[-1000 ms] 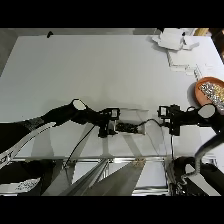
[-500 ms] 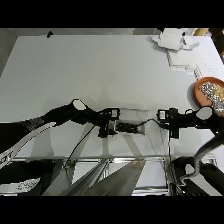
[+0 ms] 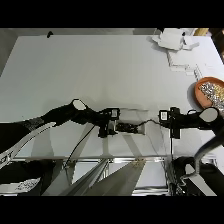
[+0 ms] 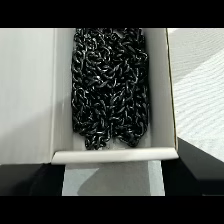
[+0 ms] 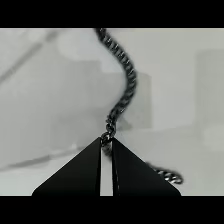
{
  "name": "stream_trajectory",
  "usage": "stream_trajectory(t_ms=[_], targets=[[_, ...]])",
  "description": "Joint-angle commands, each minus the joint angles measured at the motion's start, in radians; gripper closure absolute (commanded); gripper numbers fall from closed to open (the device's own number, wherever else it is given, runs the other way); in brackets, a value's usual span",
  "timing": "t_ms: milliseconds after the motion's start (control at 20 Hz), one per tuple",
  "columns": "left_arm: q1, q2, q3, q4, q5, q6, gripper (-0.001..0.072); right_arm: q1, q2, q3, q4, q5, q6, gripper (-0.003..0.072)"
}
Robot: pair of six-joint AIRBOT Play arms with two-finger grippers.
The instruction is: Fold the box and place the chain.
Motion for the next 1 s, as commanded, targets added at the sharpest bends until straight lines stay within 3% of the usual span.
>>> stream_trajectory(t_ms=[0,150,300,400,700,950], targets=[[0.0,0.0,0.0,0.0,0.0,0.0,0.0437,0.055,0.157,0.0,0.151,0.084,0.003,0.0667],[0.0,0.0,0.0,0.0,0.0,0.0,0.0437,0.159,0.233,0.0,0.295,0.153,0.016,0.0667],[0.0,0.0,0.0,0.0,0.0,0.0,0.0437,0.244,0.233,0.0,0.423,0.135,0.144,0.0666],[0.0,0.0,0.0,0.0,0.0,0.0,0.0437,0.293,0.23,0.0,0.489,0.071,0.223,0.0666],[0.0,0.0,0.0,0.0,0.0,0.0,0.0437,0.44,0.224,0.0,0.631,-0.263,0.372,0.0666],[0.0,0.0,0.0,0.0,0.0,0.0,0.0437,0.514,0.109,0.0,0.575,-0.287,0.431,0.0666]])
